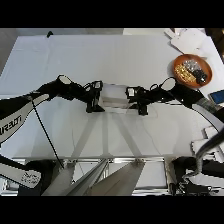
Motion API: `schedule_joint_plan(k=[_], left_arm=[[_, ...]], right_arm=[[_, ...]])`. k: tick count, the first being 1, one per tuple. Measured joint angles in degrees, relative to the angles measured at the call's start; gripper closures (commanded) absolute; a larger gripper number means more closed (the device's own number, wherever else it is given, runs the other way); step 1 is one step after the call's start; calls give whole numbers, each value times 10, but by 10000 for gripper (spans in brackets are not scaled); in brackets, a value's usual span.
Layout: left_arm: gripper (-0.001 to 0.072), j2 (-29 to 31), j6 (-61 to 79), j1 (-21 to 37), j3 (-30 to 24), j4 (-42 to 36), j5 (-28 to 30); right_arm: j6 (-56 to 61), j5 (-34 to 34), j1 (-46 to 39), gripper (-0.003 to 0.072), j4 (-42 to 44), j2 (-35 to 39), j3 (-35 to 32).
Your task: Fold the box and place the chain.
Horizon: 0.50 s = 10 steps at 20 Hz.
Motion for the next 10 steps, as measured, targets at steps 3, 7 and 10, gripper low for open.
schedule_joint_plan(k=[3, 7, 10], left_arm=[[330, 0, 0, 0, 0, 0, 0], [330, 0, 0, 0, 0, 0, 0], [330, 0, 0, 0, 0, 0, 0]], right_arm=[[-3, -7, 0, 469, 18, -6, 0], [-4, -17, 8, 535, 42, -20, 0], [-5, -29, 18, 573, 56, -26, 0]])
